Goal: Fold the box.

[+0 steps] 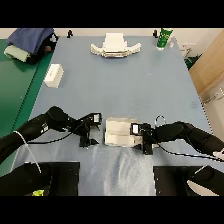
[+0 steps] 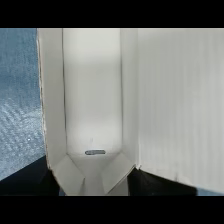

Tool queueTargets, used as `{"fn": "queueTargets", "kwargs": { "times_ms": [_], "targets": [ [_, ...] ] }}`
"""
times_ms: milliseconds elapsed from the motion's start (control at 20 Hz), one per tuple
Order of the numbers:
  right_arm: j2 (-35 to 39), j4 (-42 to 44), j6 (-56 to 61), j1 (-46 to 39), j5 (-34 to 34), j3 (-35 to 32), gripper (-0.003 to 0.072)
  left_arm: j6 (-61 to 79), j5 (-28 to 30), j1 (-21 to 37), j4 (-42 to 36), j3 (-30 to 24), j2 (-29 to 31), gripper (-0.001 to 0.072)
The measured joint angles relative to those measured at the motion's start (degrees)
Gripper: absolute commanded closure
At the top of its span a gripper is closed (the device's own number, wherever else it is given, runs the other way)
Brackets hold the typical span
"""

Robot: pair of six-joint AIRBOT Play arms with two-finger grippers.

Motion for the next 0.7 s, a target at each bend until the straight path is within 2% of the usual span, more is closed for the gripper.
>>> {"fn": "queueTargets", "kwargs": {
  "times_ms": [250,700],
  "targets": [
    [0.0,-0.07,0.0,0.0,0.0,0.0,0.0179,5.95,5.99,-5.18,-6.67,-2.12,-1.01,0.0035],
    [0.0,-0.09,-0.02,0.0,0.0,0.0,0.0179,8.52,9.9,-9.75,-12.09,-2.23,-3.74,0.0036]
  ]
}}
